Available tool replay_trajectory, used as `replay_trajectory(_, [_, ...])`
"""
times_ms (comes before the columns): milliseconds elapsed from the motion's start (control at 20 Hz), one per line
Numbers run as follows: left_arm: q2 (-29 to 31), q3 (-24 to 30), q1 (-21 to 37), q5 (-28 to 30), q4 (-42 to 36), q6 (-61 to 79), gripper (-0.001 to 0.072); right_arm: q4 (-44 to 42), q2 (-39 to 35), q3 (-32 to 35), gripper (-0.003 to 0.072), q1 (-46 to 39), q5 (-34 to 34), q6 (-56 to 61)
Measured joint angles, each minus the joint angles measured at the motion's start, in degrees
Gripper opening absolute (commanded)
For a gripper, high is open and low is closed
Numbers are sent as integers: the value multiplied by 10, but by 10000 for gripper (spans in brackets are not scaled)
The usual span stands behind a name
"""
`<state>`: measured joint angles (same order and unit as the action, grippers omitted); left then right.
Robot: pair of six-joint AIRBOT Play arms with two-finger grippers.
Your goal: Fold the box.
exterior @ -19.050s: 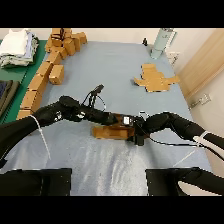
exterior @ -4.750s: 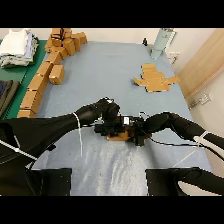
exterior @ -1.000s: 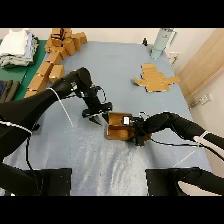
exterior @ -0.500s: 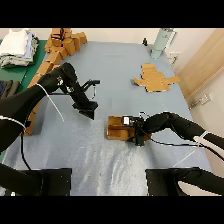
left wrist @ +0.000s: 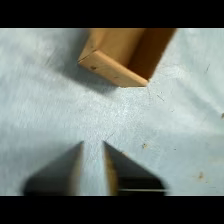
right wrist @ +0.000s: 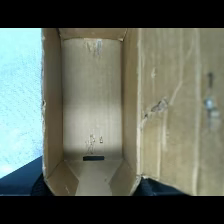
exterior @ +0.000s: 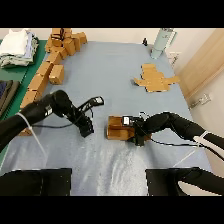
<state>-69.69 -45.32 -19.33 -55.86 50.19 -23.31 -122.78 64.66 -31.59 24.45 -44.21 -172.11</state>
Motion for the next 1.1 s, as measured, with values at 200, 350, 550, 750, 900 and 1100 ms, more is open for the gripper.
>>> replay_trajectory(200, [2,49,-10,71,-99,216,695,0,0,0,581,0,0,0])
replay_trajectory(350, [-23,61,-12,110,-165,328,696,0,0,0,581,0,0,0])
replay_trajectory(550, [-52,64,-19,140,-237,438,696,0,0,0,581,0,0,0])
replay_trajectory(750, [-74,62,-30,150,-283,501,696,0,0,0,582,0,0,0])
replay_trajectory(900, [-82,60,-36,153,-295,519,696,0,0,0,581,0,0,0])
replay_trajectory(1100, [-87,57,-46,157,-301,525,696,0,0,0,581,0,0,1])
